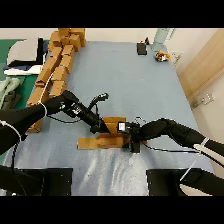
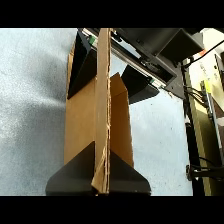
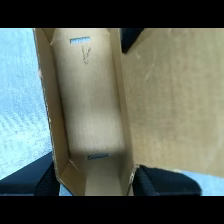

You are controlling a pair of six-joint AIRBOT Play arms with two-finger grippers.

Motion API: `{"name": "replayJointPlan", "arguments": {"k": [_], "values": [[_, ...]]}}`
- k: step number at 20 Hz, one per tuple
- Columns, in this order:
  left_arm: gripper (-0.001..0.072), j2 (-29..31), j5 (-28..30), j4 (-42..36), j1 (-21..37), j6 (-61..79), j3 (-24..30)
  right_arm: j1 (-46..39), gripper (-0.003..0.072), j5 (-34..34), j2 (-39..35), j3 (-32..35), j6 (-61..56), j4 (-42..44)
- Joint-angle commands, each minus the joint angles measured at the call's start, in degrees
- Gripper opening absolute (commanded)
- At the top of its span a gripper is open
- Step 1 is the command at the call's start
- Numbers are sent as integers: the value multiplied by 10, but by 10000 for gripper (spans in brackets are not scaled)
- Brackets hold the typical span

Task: Fold the box.

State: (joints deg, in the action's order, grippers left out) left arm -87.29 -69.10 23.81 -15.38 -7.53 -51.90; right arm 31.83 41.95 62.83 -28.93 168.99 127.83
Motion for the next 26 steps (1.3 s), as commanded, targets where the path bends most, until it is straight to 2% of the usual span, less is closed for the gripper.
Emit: {"name": "replayJointPlan", "arguments": {"k": [1, 2, 4, 6, 21, 26], "values": [[14, 0, 0, 0, 0, 0, 0, 0, 505, 1, 1, 0, 1, -1], [14, 0, 0, 0, 0, 0, 0, 0, 504, 1, 1, 0, 1, -1], [13, 0, 0, 0, 0, 0, 0, 0, 399, 1, 1, 0, 1, -1], [13, 0, 0, 0, 0, 0, 0, 0, 418, 1, 1, 0, 1, -1], [13, 0, 3, 0, 0, 2, 0, 1, 418, 1, 0, 0, 1, -1], [14, 0, 23, -41, 0, 2, 0, 1, 418, 1, 1, 0, 1, -1]]}}
